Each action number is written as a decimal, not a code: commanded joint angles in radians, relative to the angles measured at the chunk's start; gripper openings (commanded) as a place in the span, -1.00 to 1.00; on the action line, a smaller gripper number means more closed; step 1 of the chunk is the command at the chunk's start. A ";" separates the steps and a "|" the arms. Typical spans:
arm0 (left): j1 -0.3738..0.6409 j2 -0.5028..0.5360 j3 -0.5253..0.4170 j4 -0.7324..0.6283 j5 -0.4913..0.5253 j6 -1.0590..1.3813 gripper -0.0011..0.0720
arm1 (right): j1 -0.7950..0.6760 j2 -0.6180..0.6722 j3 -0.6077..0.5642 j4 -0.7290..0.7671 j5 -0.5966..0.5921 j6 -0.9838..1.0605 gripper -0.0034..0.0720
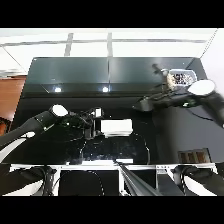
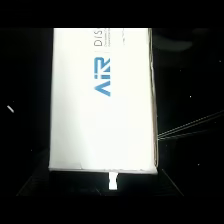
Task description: Fold the box and place the chain.
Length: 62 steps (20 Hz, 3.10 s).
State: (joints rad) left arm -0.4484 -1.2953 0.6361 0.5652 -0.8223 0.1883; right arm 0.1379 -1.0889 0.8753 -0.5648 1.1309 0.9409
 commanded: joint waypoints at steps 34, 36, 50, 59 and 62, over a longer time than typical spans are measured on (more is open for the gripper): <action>-0.282 -0.153 0.394 0.317 -0.140 -0.562 0.98 | -0.233 0.115 -0.124 -0.256 0.016 0.020 -0.87; -0.303 -0.154 0.393 0.395 -0.136 -0.563 0.98 | -0.233 0.115 -0.124 -0.256 0.016 0.021 -0.87; -0.154 -0.007 0.564 0.875 -0.154 -1.112 0.11 | -0.233 0.115 -0.124 -0.255 0.009 0.050 -0.87; 0.614 -0.052 0.702 0.778 0.253 -1.249 0.11 | -0.233 0.115 -0.124 -0.211 -0.064 0.092 -0.87; 0.757 -0.235 0.822 0.726 0.178 -1.276 0.11 | -0.233 0.115 -0.124 -0.191 -0.079 0.092 -0.87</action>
State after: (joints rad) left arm 0.1520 -1.4063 1.3746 1.3563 -0.6571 -1.0462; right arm -0.0948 -0.9745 0.7517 -0.7807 1.0740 1.0298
